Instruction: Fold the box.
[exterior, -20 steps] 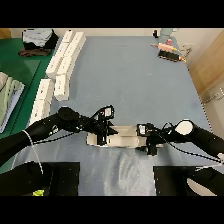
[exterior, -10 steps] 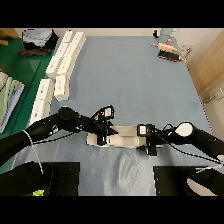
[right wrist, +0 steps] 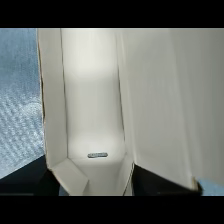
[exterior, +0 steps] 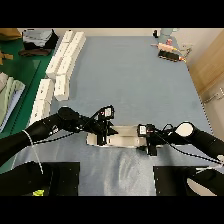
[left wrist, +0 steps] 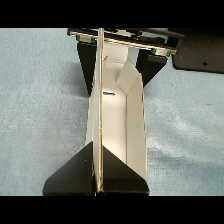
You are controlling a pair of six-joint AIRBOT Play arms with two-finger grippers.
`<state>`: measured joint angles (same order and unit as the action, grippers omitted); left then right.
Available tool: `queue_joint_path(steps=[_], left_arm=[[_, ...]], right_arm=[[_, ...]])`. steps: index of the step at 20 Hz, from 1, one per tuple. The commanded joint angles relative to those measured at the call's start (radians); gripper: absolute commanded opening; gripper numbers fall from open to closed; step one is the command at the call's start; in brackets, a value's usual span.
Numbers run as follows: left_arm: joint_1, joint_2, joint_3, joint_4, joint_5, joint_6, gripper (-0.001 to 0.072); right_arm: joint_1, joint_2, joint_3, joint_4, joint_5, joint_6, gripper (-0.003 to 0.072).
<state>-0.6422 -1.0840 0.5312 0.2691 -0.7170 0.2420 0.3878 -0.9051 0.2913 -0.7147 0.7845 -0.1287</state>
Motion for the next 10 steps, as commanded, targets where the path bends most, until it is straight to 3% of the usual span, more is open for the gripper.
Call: queue_joint_path(steps=[1, 10], left_arm=[[0.000, 0.000, 0.000, 0.000, 0.001, 0.000, 0.0016], [0.000, 0.000, 0.000, 0.000, 0.001, 0.000, 0.0016]], right_arm=[[0.000, 0.000, 0.000, 0.005, -0.008, -0.003, 0.0511], [0.000, 0.002, 0.001, 0.005, -0.008, 0.005, 0.0511]])
